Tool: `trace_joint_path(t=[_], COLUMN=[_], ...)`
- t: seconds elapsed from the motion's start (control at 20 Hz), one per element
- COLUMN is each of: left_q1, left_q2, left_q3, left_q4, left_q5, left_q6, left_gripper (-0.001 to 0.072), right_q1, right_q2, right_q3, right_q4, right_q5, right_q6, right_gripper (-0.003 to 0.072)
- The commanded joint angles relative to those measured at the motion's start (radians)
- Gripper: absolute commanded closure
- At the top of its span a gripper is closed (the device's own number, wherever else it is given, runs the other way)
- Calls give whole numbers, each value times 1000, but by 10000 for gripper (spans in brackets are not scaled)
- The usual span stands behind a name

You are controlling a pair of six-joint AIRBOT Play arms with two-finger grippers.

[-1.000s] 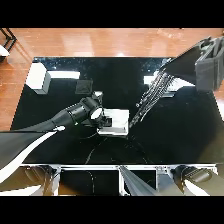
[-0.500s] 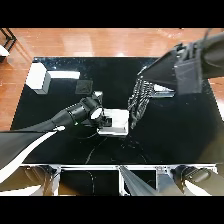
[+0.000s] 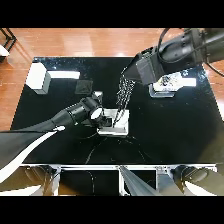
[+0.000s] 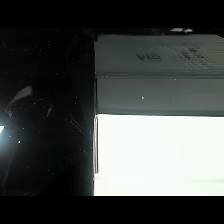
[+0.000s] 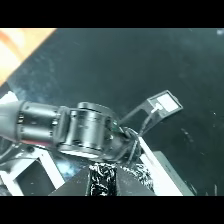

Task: Fold the box and place the chain.

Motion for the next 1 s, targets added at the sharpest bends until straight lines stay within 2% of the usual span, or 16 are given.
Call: trace_joint_path(t=[0.0,0.25,0.45,0.7,0.95], left_q1=[0,0,0,0,0], left_q2=[0,0,0,0,0], left_q3=[1,1,1,1,1], left_q4=[-2,-2,-3,-3,-3], left_q5=[-1,-1,-3,-3,-3], left_q6=[0,0,0,0,0], left_gripper=[689,689,689,689,689], right_q1=[2,5,57,140,137], right_q2=[-15,-15,-11,-13,-14], right_q3=[-9,-20,-90,-190,-194], right_q4=[-57,-111,-112,-112,-106], right_q5=[5,76,91,-94,-181], right_q6=[2,32,42,42,42], right_gripper=[668,668,668,668,668])
